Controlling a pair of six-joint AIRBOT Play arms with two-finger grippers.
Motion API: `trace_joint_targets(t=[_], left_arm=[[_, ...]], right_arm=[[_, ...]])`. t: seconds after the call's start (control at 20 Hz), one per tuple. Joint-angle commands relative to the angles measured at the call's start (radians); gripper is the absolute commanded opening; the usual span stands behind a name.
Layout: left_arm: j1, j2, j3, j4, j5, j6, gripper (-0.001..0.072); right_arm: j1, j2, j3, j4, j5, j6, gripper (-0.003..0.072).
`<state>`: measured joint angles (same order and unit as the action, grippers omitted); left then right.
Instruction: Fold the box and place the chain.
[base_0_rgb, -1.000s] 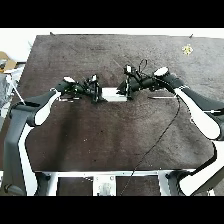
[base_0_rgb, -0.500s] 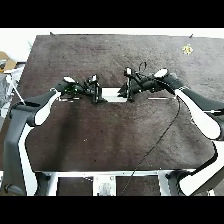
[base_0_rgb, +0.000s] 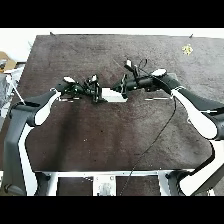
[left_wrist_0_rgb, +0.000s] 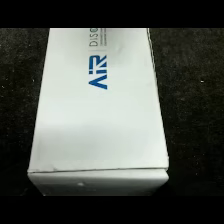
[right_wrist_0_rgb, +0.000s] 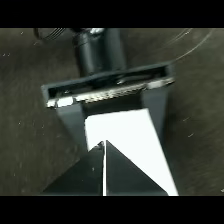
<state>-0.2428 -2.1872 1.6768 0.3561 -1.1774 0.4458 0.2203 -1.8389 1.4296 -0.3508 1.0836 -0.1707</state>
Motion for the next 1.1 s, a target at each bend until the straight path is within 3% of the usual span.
trace_joint_targets(t=[0.0, 0.3, 0.45, 0.55, 0.7, 0.85, 1.05], left_arm=[[0.000, -0.001, 0.000, -0.001, 0.001, 0.000, 0.0354], [0.000, -0.001, 0.000, -0.001, 0.001, 0.000, 0.0354], [0.000, -0.001, 0.000, -0.001, 0.001, 0.000, 0.0354], [0.000, -0.001, 0.000, -0.001, 0.001, 0.000, 0.0354], [0.000, -0.001, 0.000, -0.001, 0.001, 0.000, 0.0354], [0.000, -0.001, 0.000, -0.001, 0.000, 0.000, 0.0354], [0.000, -0.001, 0.000, -0.001, 0.000, 0.000, 0.0354]], right_arm=[[0.027, -0.038, 0.001, -0.118, -0.011, 0.042, 0.0006], [0.025, -0.049, 0.004, -0.253, -0.065, 0.169, 0.0006], [0.021, -0.047, 0.017, -0.246, -0.074, 0.172, 0.0006], [0.010, -0.021, 0.028, -0.148, -0.076, 0.171, 0.0006], [-0.024, 0.088, 0.029, 0.029, -0.079, 0.168, 0.0005], [-0.053, 0.240, 0.020, 0.048, -0.095, 0.216, 0.0004], [-0.091, 0.513, -0.167, 0.031, -0.291, 0.308, 0.0004]])
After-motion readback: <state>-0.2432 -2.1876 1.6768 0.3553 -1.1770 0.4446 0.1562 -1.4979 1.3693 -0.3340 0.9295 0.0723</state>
